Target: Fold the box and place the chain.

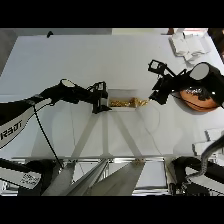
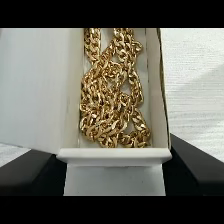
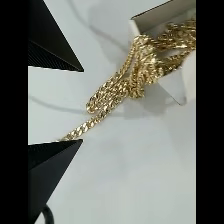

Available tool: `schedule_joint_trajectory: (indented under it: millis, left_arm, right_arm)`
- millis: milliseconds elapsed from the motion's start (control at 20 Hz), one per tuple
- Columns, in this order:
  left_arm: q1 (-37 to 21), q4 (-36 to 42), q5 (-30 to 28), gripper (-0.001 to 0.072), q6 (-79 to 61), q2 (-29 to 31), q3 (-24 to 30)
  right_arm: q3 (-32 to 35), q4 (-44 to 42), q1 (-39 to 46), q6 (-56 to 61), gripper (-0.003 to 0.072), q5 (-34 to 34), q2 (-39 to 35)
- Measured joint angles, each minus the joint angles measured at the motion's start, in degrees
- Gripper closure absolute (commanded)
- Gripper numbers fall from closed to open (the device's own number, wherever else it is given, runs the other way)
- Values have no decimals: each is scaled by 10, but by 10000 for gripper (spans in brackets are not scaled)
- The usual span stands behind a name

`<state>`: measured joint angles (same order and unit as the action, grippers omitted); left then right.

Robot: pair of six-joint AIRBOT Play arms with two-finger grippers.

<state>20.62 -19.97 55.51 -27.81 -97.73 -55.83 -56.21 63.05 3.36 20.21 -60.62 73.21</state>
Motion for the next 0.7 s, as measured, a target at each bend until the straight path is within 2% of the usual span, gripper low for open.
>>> schedule_joint_trajectory:
  millis: [300, 600, 650, 700]
  left_arm:
    - [0, 0, 0, 355, 0, 0, 0]
    - [0, 0, 0, 355, 0, 0, 0]
    - [0, 0, 0, 355, 0, 0, 0]
    - [0, 0, 0, 355, 0, 0, 0]
  right_arm:
    - [3, -20, -17, -177, 209, 22, 93]
    - [3, -36, -46, -242, 217, 64, 152]
    - [2, -39, -50, -246, 275, 72, 159]
    - [2, -40, -53, -248, 412, 75, 163]
